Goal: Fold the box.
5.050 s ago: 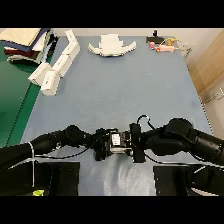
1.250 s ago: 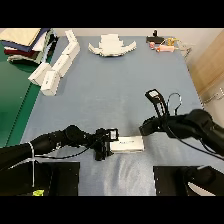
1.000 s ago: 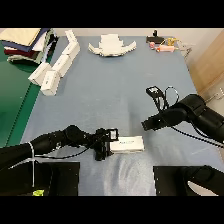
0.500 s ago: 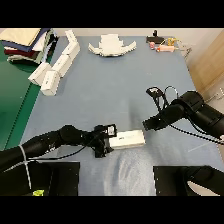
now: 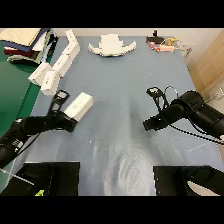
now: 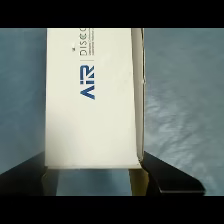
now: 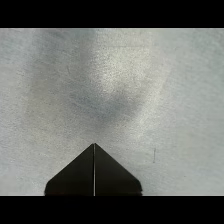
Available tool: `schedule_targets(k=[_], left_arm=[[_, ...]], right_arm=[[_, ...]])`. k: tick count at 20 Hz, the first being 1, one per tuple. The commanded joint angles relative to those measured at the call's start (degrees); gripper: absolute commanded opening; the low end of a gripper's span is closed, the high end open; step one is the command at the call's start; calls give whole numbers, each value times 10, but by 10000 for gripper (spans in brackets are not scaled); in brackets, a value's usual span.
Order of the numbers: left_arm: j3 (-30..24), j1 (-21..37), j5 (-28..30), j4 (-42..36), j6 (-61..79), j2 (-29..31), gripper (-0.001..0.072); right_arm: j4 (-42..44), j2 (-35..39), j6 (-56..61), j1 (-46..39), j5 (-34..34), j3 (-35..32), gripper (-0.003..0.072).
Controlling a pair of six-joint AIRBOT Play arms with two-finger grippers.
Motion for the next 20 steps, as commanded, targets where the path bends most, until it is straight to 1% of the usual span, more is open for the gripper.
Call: schedule_targets(k=[1, 3, 5, 8, 10, 14, 16, 18, 20], left_arm=[[1, 172, -81, 71, -80, 27, 527], [1, 236, -84, 71, -75, 27, 527], [1, 283, -75, 71, -46, 27, 527], [1, 327, -43, 71, -25, 4, 527], [1, 332, -7, 70, -25, -25, 527], [1, 331, 71, 30, 7, -88, 527], [1, 331, 105, 30, 7, -115, 527], [1, 331, 134, 30, 8, -135, 527], [1, 331, 145, 30, 21, -147, 527]], right_arm=[[0, 0, 0, 0, 0, 0, 5], [0, 0, 0, 0, 0, 0, 5], [0, 0, 0, 0, 0, 0, 5], [0, 0, 0, 0, 0, 0, 5], [0, 0, 0, 0, 0, 0, 5], [0, 0, 0, 0, 0, 0, 5], [0, 0, 0, 0, 0, 0, 5], [0, 0, 0, 0, 0, 0, 5], [0, 0, 0, 0, 0, 0, 5]])
